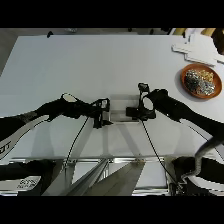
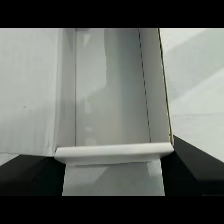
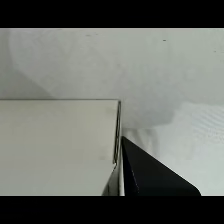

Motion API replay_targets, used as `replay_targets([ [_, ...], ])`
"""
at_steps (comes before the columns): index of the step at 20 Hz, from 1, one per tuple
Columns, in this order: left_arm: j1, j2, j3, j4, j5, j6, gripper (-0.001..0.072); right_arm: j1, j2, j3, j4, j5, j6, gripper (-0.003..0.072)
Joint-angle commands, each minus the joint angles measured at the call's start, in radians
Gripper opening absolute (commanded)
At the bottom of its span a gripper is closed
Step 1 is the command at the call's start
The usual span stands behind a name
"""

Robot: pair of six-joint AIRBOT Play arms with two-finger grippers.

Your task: Fold the box and place the chain.

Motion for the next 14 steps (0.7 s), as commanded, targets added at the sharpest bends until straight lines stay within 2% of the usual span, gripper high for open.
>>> replay_targets([
  [1, 0.000, 0.000, 0.000, 0.000, -0.002, 0.002, 0.0082, 0.000, 0.001, 0.001, -0.004, 0.008, -0.004, 0.0205],
  [4, 0.000, 0.000, 0.000, 0.000, -0.002, 0.002, 0.0082, -0.001, 0.031, 0.001, -0.006, 0.014, -0.067, 0.0217],
  [5, 0.000, 0.000, 0.000, 0.000, -0.002, 0.002, 0.0082, -0.007, 0.055, 0.001, -0.012, 0.024, -0.124, 0.0249],
  [7, 0.000, 0.000, 0.000, 0.001, -0.002, 0.002, 0.0082, -0.021, 0.111, 0.001, -0.029, 0.105, -0.260, 0.0257],
  [8, 0.000, 0.000, 0.000, 0.000, -0.002, 0.002, 0.0082, -0.027, 0.141, 0.001, -0.032, 0.169, -0.325, 0.0315],
  [9, 0.000, 0.000, 0.000, 0.001, -0.002, 0.002, 0.0082, -0.029, 0.177, 0.001, -0.034, 0.251, -0.386, 0.0427],
  [10, 0.000, 0.000, 0.000, 0.001, -0.002, 0.002, 0.0082, -0.030, 0.218, 0.001, -0.038, 0.327, -0.446, 0.0483],
  [12, 0.000, 0.000, 0.000, 0.000, -0.002, 0.002, 0.0082, -0.037, 0.304, 0.004, -0.035, 0.401, -0.532, 0.0482],
  [14, 0.000, 0.000, 0.000, 0.001, -0.002, 0.002, 0.0082, -0.080, 0.372, 0.064, -0.004, 0.456, -0.621, 0.0480],
])
